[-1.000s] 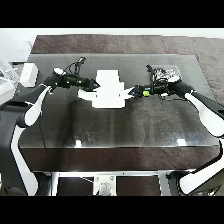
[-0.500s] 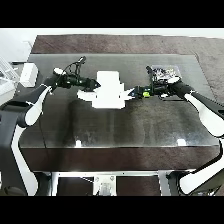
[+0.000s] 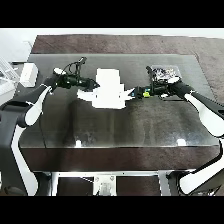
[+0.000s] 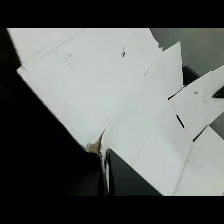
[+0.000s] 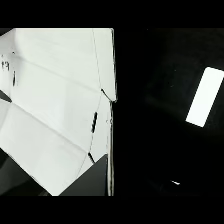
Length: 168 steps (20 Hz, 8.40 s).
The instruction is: Fold the box and place the chain.
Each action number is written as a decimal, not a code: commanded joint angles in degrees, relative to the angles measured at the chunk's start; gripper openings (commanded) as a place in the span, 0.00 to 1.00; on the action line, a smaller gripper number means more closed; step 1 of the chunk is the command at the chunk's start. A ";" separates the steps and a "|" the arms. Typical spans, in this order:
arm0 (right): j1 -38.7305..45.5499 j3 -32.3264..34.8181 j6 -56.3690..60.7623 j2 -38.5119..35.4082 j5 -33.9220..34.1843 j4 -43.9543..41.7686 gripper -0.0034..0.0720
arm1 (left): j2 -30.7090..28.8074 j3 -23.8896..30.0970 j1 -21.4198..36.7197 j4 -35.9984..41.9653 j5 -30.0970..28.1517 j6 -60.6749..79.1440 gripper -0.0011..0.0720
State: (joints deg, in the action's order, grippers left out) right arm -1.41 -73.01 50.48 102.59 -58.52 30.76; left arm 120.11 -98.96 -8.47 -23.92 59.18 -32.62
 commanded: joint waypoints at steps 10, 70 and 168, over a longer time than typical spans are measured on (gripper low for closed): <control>2.21 0.00 -5.55 -0.07 0.00 -0.24 0.33 | 0.07 1.36 0.04 6.51 5.77 21.24 0.04; 10.62 8.33 -37.88 -11.17 -10.32 -26.62 0.09 | 0.04 13.05 3.85 15.34 11.78 73.18 0.04; -6.32 -5.49 -74.82 4.72 -5.25 -4.11 0.93 | 0.04 13.05 3.85 15.37 11.76 73.18 0.04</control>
State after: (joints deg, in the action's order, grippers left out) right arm -7.03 -77.54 -25.74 106.26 -62.15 26.85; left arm 120.16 -85.89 -4.64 -8.58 70.94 40.56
